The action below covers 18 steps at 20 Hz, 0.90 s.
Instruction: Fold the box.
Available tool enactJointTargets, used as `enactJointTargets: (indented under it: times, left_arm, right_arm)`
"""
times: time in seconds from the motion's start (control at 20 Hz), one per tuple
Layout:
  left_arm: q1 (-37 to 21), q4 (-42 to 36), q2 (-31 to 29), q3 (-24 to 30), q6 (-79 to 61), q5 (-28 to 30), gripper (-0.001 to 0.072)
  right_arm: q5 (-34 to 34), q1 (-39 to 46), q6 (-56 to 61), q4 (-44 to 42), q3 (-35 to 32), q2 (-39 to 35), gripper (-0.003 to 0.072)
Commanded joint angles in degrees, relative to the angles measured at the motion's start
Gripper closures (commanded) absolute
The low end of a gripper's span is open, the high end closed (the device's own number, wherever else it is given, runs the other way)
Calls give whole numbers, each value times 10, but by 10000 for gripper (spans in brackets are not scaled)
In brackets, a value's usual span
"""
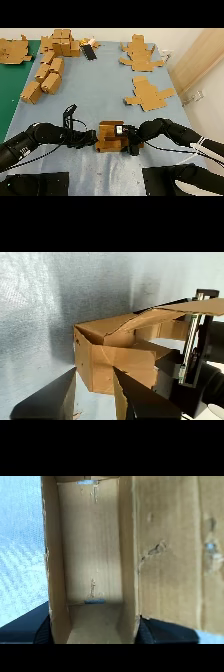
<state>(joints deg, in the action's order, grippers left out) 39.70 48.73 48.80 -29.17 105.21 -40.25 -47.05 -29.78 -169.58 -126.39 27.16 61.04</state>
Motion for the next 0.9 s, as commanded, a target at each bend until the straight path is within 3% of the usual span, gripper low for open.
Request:
enactJointTargets:
  times: [0.0,0.15,0.2,0.3,0.35,0.45,0.7,0.85]
  left_arm:
    - [0,-16,2,0,-9,17,374]
    - [0,-16,2,0,-9,-1,372]
    - [0,-16,3,0,-8,-5,334]
    - [8,-6,5,-1,-8,-1,333]
    - [19,3,7,-3,-6,4,277]
    - [43,14,19,-13,6,9,276]
    - [96,182,63,-65,186,5,276]
    - [120,204,100,-105,193,-27,276]
  right_arm:
    - [0,0,0,0,0,0,125]
    - [0,0,0,0,0,0,125]
    - [0,0,0,0,0,0,125]
    - [0,0,0,0,0,0,125]
    - [0,0,0,0,0,0,125]
    - [0,0,0,0,0,0,125]
    - [0,0,0,0,0,0,125]
    - [-1,0,0,0,0,0,125]
